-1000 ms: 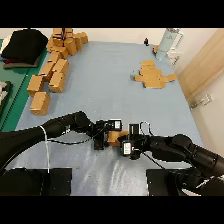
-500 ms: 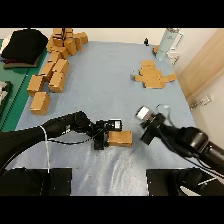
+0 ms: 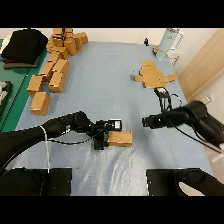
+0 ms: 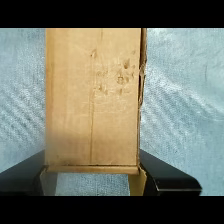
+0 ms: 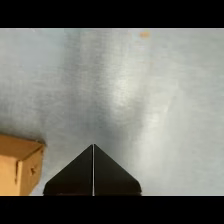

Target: Fold the box.

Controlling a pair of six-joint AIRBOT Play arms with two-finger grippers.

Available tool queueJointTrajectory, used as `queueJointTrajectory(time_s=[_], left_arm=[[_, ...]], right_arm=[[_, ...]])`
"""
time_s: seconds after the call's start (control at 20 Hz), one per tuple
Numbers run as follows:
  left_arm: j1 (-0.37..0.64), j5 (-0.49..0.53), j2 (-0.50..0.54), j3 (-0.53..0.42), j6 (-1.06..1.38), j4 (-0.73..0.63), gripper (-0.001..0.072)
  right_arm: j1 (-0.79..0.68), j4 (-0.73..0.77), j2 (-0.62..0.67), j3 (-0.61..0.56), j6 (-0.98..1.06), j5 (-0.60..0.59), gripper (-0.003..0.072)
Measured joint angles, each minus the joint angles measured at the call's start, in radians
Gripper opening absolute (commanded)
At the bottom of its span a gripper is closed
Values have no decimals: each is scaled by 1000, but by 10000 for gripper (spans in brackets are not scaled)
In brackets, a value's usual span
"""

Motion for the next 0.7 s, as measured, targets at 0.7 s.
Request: queueJointTrajectory(time_s=[0.7], left_arm=[[431, -22, 140, 48, -748, 376, 412]], right_arm=[[-61, -142, -210, 186, 39, 85, 6]])
